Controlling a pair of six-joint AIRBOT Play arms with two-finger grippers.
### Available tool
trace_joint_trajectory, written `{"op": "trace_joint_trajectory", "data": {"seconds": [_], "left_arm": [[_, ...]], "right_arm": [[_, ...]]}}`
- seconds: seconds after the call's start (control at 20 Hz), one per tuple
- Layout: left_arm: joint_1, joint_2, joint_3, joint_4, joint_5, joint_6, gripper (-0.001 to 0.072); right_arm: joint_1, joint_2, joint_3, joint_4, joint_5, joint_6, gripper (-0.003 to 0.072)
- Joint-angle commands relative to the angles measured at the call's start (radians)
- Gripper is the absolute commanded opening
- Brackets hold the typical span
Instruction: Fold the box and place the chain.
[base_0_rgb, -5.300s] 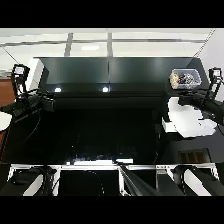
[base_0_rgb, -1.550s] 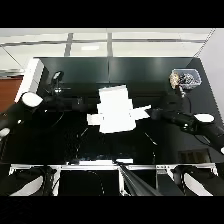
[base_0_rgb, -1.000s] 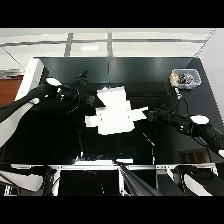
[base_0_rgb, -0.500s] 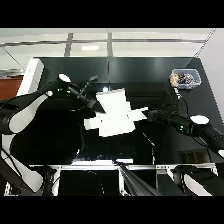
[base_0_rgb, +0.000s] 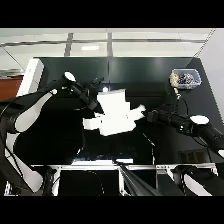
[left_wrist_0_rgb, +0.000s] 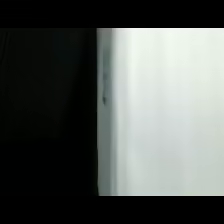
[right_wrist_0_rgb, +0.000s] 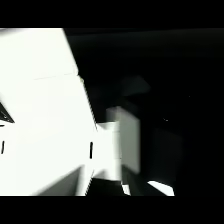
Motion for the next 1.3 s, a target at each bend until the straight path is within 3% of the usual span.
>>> {"op": "trace_joint_trajectory", "data": {"seconds": [0.0,0.2,0.3,0.4,0.55,0.6,0.85,1.25], "left_arm": [[-0.001,0.007,0.009,-0.003,-0.014,-0.005,0.0023],[-0.016,0.088,-0.003,0.037,-0.031,-0.051,0.0019],[-0.050,0.185,-0.062,0.031,0.043,-0.014,0.0019],[-0.102,0.309,-0.181,0.032,0.215,0.070,0.0020],[-0.166,0.449,-0.378,0.035,0.575,0.246,0.0021],[-0.180,0.462,-0.411,0.046,0.615,0.348,0.0022],[-0.226,0.428,-0.421,0.129,0.632,0.461,0.0023],[-0.264,0.389,-0.420,0.159,0.672,0.548,0.0027]], "right_arm": [[-0.010,0.003,0.023,-0.076,0.048,-0.012,0.0716],[-0.039,0.038,0.210,-0.521,0.261,-0.013,0.0716],[-0.038,0.057,0.283,-0.625,0.350,-0.050,0.0715],[-0.033,0.063,0.302,-0.625,0.396,-0.119,0.0715],[0.027,0.061,0.291,-0.652,0.389,-0.214,0.0715],[0.055,0.061,0.281,-0.652,0.363,-0.245,0.0715],[0.150,0.060,0.232,-0.723,0.262,-0.343,0.0715],[0.163,0.039,0.127,-0.734,0.232,-0.483,0.0715]]}}
